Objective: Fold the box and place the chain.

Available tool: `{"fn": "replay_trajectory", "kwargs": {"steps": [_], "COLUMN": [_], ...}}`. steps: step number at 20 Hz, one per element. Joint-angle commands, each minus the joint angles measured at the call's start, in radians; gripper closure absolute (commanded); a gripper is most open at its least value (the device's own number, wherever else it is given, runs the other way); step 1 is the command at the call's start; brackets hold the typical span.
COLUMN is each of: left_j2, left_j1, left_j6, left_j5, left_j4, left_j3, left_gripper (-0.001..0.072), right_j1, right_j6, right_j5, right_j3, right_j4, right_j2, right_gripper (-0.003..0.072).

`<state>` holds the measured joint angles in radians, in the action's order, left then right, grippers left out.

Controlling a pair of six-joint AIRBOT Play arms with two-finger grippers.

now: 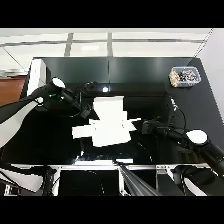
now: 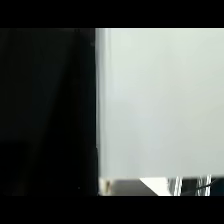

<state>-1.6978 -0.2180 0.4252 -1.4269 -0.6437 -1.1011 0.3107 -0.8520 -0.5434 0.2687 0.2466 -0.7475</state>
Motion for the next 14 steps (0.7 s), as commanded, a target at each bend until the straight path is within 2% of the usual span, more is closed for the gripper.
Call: {"fn": "replay_trajectory", "kwargs": {"steps": [1, 4, 6, 8, 9, 11, 12, 14], "left_j2": [0.019, 0.103, 0.196, 0.284, 0.309, 0.306, 0.302, 0.293], "left_j1": [-0.005, -0.006, -0.010, -0.019, -0.031, -0.081, -0.114, -0.183], "left_j6": [0.029, 0.065, -0.002, -0.207, -0.339, -0.561, -0.630, -0.645], "left_j5": [-0.048, -0.037, 0.079, 0.241, 0.292, 0.306, 0.330, 0.469], "left_j4": [-0.036, -0.068, 0.000, 0.125, 0.166, 0.150, 0.121, 0.082], "left_j3": [-0.009, 0.014, 0.088, 0.206, 0.249, 0.273, 0.274, 0.275], "left_gripper": [0.0686, 0.0688, 0.0688, 0.0687, 0.0686, 0.0686, 0.0686, 0.0685], "right_j1": [-0.066, -0.118, -0.125, -0.124, -0.122, -0.122, -0.122, -0.122], "right_j6": [0.023, 0.023, 0.023, 0.022, 0.015, 0.015, 0.017, 0.060], "right_j5": [-0.129, -0.240, -0.232, -0.170, -0.150, -0.169, -0.175, -0.219], "right_j3": [0.117, 0.310, 0.383, 0.401, 0.401, 0.399, 0.393, 0.380], "right_j4": [0.299, 0.676, 0.802, 0.793, 0.740, 0.607, 0.596, 0.660], "right_j2": [0.001, 0.001, 0.001, 0.001, 0.001, 0.000, 0.000, -0.002], "right_gripper": [-0.0028, -0.0028, -0.0028, -0.0028, -0.0028, -0.0028, -0.0028, -0.0028]}}
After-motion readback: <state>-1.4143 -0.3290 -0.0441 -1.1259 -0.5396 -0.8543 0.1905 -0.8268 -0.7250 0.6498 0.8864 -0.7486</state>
